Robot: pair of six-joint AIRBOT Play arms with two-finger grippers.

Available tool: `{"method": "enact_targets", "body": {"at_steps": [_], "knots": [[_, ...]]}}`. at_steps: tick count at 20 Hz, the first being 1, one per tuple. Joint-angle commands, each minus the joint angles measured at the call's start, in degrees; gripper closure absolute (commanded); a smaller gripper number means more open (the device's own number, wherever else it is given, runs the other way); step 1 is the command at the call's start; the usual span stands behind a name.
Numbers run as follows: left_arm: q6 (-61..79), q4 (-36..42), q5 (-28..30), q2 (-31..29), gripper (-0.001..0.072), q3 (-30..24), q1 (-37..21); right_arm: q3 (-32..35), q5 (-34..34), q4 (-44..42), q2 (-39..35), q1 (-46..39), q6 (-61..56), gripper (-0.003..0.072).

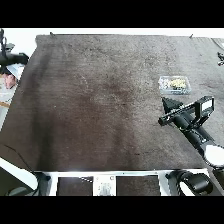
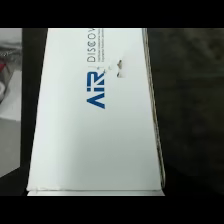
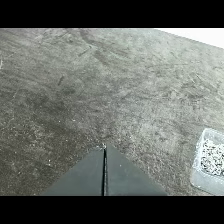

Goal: Fold the box and place the chain.

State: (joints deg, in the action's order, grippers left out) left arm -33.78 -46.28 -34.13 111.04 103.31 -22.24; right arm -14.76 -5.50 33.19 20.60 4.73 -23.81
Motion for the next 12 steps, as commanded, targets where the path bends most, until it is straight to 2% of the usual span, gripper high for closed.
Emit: {"method": "enact_targets", "body": {"at_steps": [1, 5, 12], "knots": [[-2.16, -2.21, 6.05, 2.51, 0.0697, -3.37, -1.55, 0.02, -0.02, -0.04, 0.0, 0.02, -0.04, 0.07], [-2.12, -2.14, 8.41, 5.99, 0.0697, -3.43, -1.55, 0.02, 0.0, -0.04, 0.0, 0.02, -0.04, 0.07], [-1.75, -0.81, 7.76, 8.92, 0.0697, -3.39, -1.55, 0.02, -0.02, -0.04, 0.0, 0.02, -0.04, 0.07]]}}
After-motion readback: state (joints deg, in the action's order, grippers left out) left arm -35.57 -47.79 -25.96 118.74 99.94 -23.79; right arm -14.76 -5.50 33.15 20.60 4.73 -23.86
